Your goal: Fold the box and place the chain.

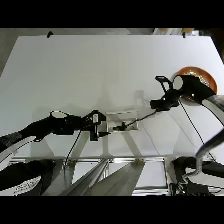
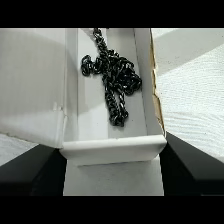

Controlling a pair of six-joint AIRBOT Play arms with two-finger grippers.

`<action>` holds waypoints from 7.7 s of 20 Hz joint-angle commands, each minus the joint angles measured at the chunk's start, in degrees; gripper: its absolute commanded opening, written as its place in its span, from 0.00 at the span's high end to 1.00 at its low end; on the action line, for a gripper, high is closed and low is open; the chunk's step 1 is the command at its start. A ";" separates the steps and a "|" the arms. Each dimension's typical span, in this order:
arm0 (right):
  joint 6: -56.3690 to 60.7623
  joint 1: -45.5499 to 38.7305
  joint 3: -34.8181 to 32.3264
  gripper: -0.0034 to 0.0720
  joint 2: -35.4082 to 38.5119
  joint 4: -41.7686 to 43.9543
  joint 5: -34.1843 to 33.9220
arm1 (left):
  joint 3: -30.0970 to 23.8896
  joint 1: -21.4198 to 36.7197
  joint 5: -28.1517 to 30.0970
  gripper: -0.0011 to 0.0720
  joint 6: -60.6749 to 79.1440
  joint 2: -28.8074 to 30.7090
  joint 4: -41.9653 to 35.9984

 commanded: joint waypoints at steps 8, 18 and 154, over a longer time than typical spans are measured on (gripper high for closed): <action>-1.77 7.50 0.00 0.93 20.09 0.63 4.24 | -0.02 0.00 0.02 0.71 0.02 0.04 0.00; -1.20 19.30 0.00 0.93 34.47 16.74 -1.14 | -0.02 0.00 0.02 0.71 0.02 0.04 0.00; -0.07 -3.96 2.84 0.57 -6.29 -0.48 -5.64 | -0.02 0.00 0.02 0.71 0.02 0.04 0.00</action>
